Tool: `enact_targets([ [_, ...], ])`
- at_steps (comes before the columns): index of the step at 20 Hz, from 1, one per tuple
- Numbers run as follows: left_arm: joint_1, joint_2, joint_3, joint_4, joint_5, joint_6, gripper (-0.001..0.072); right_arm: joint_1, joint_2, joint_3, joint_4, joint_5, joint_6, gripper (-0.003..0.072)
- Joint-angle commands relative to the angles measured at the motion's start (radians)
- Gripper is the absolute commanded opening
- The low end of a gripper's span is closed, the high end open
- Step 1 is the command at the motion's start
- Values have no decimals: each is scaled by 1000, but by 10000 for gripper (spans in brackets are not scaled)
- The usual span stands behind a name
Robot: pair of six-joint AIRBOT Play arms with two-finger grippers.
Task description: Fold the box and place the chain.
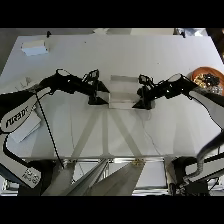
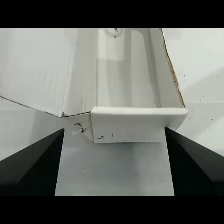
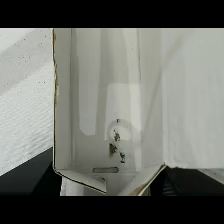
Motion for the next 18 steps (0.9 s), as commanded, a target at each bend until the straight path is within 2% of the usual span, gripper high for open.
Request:
enact_targets([
  [1, -2, -1, 1, -27, -8, 21, 705, 1, 0, 0, 1, -2, -1, 292],
  [8, -2, -1, 1, 8, -72, 44, 702, 1, 0, 0, 1, -2, -1, 292],
  [11, -2, -1, 1, 81, -71, 44, 699, 1, 0, 0, 1, -2, -1, 292],
  [18, -2, -1, 1, 79, -69, 43, 700, 1, 0, 0, 1, -2, -1, 292],
])
